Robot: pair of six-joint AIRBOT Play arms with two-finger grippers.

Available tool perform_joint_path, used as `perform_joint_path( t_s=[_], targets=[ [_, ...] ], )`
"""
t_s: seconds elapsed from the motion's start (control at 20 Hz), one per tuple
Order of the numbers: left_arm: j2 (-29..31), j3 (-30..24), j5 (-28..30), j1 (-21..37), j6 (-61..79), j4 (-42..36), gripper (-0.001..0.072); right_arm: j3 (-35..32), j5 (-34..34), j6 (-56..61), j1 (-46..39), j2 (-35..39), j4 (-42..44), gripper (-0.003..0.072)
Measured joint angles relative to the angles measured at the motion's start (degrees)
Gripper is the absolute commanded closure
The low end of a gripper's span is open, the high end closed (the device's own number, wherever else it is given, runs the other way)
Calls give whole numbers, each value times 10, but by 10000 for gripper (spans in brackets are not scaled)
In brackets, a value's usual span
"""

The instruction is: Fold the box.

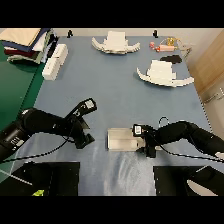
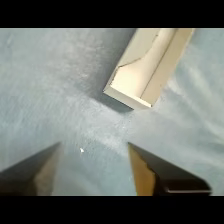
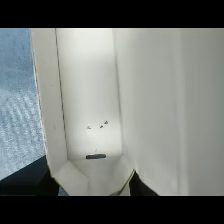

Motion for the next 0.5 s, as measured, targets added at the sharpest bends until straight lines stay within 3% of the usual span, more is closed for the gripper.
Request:
perform_joint_path(
  t_s=[0.2,0.5],
  targets=[
    [-26,-70,53,30,256,-116,5,0,0,0,0,0,0,170],
    [-130,-100,134,-19,504,-236,4,0,0,0,0,0,0,170]
  ],
)
